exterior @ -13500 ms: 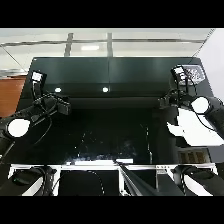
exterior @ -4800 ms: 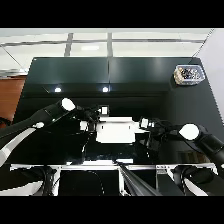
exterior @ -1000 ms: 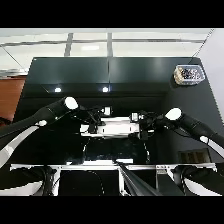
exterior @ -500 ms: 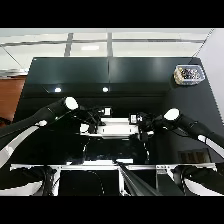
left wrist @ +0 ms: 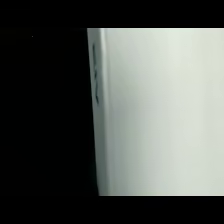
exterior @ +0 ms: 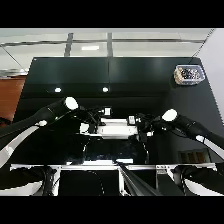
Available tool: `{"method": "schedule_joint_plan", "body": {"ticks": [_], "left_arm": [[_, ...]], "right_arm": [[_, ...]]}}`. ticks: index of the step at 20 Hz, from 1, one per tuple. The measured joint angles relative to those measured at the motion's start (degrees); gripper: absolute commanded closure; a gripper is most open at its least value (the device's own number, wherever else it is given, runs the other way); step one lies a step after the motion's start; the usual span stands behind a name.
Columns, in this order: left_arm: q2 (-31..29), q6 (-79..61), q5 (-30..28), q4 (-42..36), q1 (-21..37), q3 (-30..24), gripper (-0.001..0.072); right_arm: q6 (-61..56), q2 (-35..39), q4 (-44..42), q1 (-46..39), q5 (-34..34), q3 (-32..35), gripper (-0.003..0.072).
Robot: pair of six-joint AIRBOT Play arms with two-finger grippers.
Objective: Fold the box and place the chain.
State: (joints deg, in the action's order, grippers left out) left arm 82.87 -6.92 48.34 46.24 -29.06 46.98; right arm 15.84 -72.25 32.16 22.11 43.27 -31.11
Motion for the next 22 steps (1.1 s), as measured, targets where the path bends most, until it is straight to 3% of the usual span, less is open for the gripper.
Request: {"method": "schedule_joint_plan", "body": {"ticks": [7, 8, 9, 13, 14, 15, 17, 19, 20, 22], "left_arm": [[0.0, -0.1, 0.0, 0.0, 0.0, 0.0, 0.0683], [0.0, -0.1, 0.0, 0.0, 0.0, 0.0, 0.0683], [0.0, -0.1, 0.0, 0.0, 0.0, 0.0, 0.0683], [0.0, -0.2, 0.0, 0.0, 0.0, 0.0, 0.0680], [0.0, -0.2, 0.0, 0.0, 0.0, 0.0, 0.0642], [0.0, -0.2, -0.2, 0.1, 0.0, 0.0, 0.0511], [-0.6, -0.2, 0.1, 0.5, 0.1, 0.1, 0.0320], [-2.2, 0.9, 0.1, 0.4, 0.3, 0.2, 0.0057], [-3.3, 2.0, 0.3, 0.8, 0.6, 0.3, 0.0003], [-6.4, 5.7, 1.0, 3.9, 1.3, 0.4, 0.0004]], "right_arm": [[-1.3, -0.1, 0.8, 0.1, -0.4, -0.1, 0.0061], [-1.3, -0.1, 0.8, 0.0, -0.5, -0.1, 0.0086], [-1.3, -0.1, 0.9, 0.1, -0.6, -0.1, 0.0202], [-1.4, -0.1, 0.9, 0.1, -0.6, -0.1, 0.0203], [-1.5, -0.1, 1.0, 0.0, -0.6, -0.1, 0.0203], [-1.5, -0.1, 1.0, 0.1, -0.7, -0.1, 0.0203], [-1.6, -0.1, 1.0, 0.1, -0.8, 0.0, 0.0203], [-1.7, -0.1, 1.0, 0.1, -1.0, 0.0, 0.0203], [-1.8, -0.1, 1.0, 0.1, -1.0, -0.1, 0.0203], [-1.9, -0.1, 0.9, 0.1, -1.1, 0.0, 0.0203]]}}
